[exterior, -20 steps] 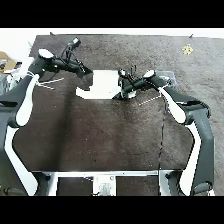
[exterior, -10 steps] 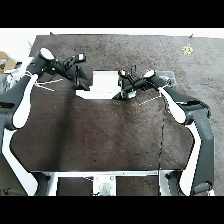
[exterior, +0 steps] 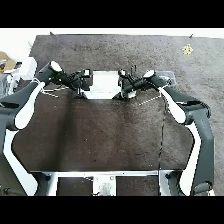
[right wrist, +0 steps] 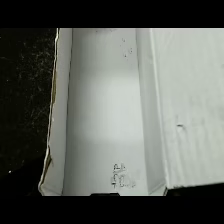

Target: Fold the box and place the chain.

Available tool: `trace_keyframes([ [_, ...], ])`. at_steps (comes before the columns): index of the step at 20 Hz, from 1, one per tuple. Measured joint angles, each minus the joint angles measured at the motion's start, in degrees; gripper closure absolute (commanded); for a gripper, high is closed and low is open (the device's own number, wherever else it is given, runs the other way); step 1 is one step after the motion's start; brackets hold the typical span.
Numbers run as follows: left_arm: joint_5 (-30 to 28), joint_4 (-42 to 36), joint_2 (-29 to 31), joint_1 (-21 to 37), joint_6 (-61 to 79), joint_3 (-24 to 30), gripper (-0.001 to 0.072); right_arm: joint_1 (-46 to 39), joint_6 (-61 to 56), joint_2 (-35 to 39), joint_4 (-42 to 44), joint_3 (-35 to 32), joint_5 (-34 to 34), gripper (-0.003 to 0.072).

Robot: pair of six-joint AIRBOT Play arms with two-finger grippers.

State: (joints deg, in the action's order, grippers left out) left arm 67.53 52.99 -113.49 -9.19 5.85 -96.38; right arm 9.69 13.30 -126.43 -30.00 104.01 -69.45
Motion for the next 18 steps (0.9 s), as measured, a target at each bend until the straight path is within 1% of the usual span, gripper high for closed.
trace_keyframes([
  [4,-3.7,-0.9,0.0,-0.7,0.4,0.6,0.0048,0.0,0.0,0.0,0.0,0.0,0.0,0.0302],
  [6,-4.6,-1.7,0.0,-0.7,0.6,0.7,0.0048,0.0,0.0,0.0,0.0,0.0,0.0,0.0302],
  [9,-4.7,-2.4,0.0,-0.8,0.6,0.8,0.0049,0.0,0.0,0.0,0.0,0.0,0.0,0.0302],
  [12,-3.5,-2.8,0.0,-0.8,0.6,0.8,0.0053,0.0,0.0,0.0,0.0,0.0,0.0,0.0302],
  [13,-3.1,-3.0,0.0,-0.8,0.6,0.8,0.0146,0.0,0.0,0.0,0.0,0.0,0.0,0.0302],
  [14,-2.9,-3.3,0.0,-0.8,0.6,0.8,0.0183,0.0,0.0,0.0,0.0,0.0,0.0,0.0302],
  [18,-2.7,-5.2,-0.2,-0.8,0.7,0.8,0.0182,0.0,0.0,0.0,0.0,0.0,0.0,0.0302],
])
